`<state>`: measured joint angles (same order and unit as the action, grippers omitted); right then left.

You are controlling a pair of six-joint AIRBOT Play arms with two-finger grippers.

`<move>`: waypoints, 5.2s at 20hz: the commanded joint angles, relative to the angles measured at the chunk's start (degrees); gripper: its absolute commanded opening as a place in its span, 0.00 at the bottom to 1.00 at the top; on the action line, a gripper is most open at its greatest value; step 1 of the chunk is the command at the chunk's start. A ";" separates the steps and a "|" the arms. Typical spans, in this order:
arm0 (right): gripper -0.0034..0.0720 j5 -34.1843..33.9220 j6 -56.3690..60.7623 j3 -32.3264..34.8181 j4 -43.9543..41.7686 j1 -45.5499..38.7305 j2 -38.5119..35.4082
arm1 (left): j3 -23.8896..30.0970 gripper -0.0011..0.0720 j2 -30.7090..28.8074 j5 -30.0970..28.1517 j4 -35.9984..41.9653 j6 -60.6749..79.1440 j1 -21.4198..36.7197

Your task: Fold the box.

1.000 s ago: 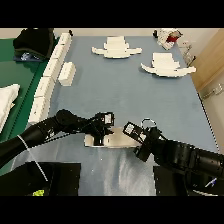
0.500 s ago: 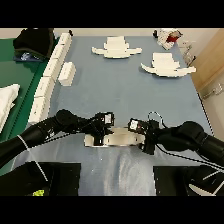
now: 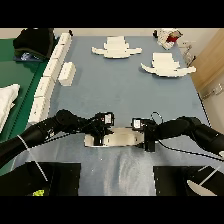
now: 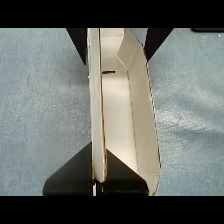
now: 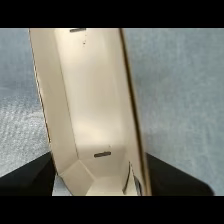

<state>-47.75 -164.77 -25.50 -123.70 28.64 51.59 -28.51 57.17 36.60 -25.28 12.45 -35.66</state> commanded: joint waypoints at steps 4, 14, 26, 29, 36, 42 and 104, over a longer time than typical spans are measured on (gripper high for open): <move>1.00 -0.33 -4.57 -0.02 -3.17 -0.59 3.91 | -0.04 0.03 0.00 -0.02 0.00 0.02 0.02; 1.00 -0.13 -2.14 -0.02 -2.73 -0.57 3.45 | -0.04 0.03 0.02 -0.02 0.00 0.02 0.02; 0.92 0.76 -4.96 1.29 -2.34 -0.57 3.82 | -0.04 0.03 0.00 -0.02 0.00 0.02 0.02; 0.92 0.96 -6.60 1.29 -2.82 -0.57 4.79 | -0.04 0.03 0.00 -0.02 0.00 0.02 0.02; 0.74 1.25 -6.82 1.29 -2.73 -0.57 5.49 | -0.04 0.03 0.00 -0.02 0.00 0.02 0.02; 0.71 1.27 -6.84 1.29 -2.58 -0.57 5.60 | -0.04 0.03 0.00 -0.02 0.00 0.02 0.02; 0.76 3.93 -7.34 4.74 -5.09 -0.59 3.43 | -0.04 0.04 0.00 0.44 0.02 -1.53 -0.07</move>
<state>-43.81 -172.13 -20.80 -128.79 28.05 54.98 -28.51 57.17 36.99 -25.23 11.81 -35.79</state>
